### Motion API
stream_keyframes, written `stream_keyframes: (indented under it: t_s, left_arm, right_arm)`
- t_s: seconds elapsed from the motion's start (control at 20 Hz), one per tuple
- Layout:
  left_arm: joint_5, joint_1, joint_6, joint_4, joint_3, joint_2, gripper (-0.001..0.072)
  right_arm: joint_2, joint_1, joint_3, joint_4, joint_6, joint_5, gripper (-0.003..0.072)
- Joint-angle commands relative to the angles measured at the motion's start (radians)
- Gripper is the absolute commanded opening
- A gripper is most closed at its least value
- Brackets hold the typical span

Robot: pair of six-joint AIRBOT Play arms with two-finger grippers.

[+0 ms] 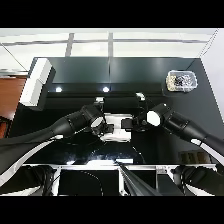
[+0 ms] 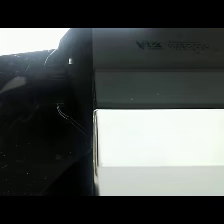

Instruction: Fold the box and place the chain.

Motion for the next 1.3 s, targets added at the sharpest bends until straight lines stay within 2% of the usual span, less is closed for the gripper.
stream_keyframes:
  t_s: [0.0,0.35,0.4,0.55,0.85,0.95,1.25]
  left_arm:
    - [0.001,0.000,-0.001,0.000,0.001,0.000,0.0027]
    - [0.000,0.000,-0.001,0.000,0.001,0.000,0.0027]
    - [0.000,0.000,-0.001,0.000,0.001,0.000,0.0027]
    - [-0.004,0.000,0.000,0.000,0.001,0.000,0.0028]
    - [-0.001,0.000,-0.001,0.000,0.001,0.000,0.0028]
    - [0.000,0.000,-0.001,0.000,0.001,0.000,0.0028]
    - [0.000,0.000,-0.001,0.000,0.001,0.000,0.0028]
  right_arm:
    - [-0.006,0.055,0.006,-0.090,0.131,0.020,0.0367]
    - [-0.014,0.086,0.006,-0.112,0.147,0.059,0.0365]
    - [-0.016,0.086,0.006,-0.112,0.153,0.059,0.0313]
    - [-0.036,0.086,0.011,-0.111,0.157,0.077,0.0306]
    - [-0.135,0.108,0.105,-0.145,0.208,0.161,0.0304]
    - [-0.153,0.111,0.105,-0.145,0.227,0.162,0.0191]
    - [-0.157,0.112,0.105,-0.145,0.231,0.167,0.0190]
